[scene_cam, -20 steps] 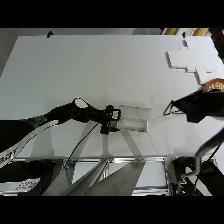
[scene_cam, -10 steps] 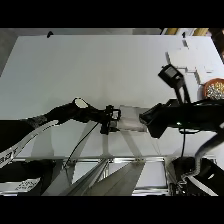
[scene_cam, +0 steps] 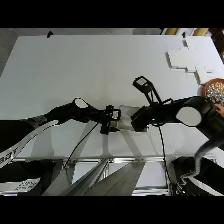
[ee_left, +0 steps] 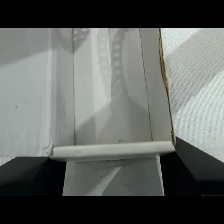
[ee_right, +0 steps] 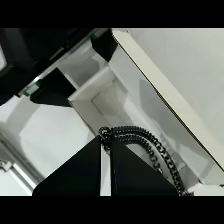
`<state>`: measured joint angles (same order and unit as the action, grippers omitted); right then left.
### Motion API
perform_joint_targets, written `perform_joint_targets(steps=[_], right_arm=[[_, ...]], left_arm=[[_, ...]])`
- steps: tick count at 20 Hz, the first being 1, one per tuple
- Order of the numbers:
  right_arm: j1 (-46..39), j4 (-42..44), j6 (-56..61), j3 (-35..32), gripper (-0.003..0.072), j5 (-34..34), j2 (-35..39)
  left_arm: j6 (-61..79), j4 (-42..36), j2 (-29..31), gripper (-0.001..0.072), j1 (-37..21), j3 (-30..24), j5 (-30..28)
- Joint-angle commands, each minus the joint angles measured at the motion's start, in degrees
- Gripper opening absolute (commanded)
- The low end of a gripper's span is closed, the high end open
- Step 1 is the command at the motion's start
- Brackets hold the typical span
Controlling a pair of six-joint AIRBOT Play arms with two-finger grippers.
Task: Fold the box and place the chain.
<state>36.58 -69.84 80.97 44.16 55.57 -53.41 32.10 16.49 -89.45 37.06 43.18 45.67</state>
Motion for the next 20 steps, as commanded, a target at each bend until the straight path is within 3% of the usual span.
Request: perform_joint_targets(steps=[1,2,6,9,13,18,20], right_arm=[[1.84,-1.03,-0.68,-0.72,0.0023,-0.85,-5.22],[2.03,-1.36,-0.68,-0.72,0.0027,-1.14,-6.14],[1.38,-5.22,-0.63,-0.70,0.0192,-2.64,-5.68],[-2.01,-6.95,-3.89,-0.70,0.0196,1.53,-0.46],[-8.85,-8.92,-25.14,-0.87,0.0109,10.58,9.42],[-16.74,-5.97,-50.21,-9.88,0.0124,12.66,15.85],[-16.94,-5.42,-57.61,-15.78,0.0177,10.43,15.85]], left_arm=[[0.02,0.00,0.00,0.0030,-0.04,0.00,0.00],[0.02,0.00,0.00,0.0030,-0.04,0.00,-0.02],[0.02,0.00,0.00,0.0030,-0.04,0.00,-0.02],[0.02,0.02,0.00,0.0030,-0.04,0.00,0.00],[0.02,0.00,0.00,0.0030,-0.04,0.00,-0.02],[0.02,0.00,0.00,0.0030,-0.04,0.00,0.00],[0.02,0.00,0.00,0.0030,-0.04,0.00,0.00]])
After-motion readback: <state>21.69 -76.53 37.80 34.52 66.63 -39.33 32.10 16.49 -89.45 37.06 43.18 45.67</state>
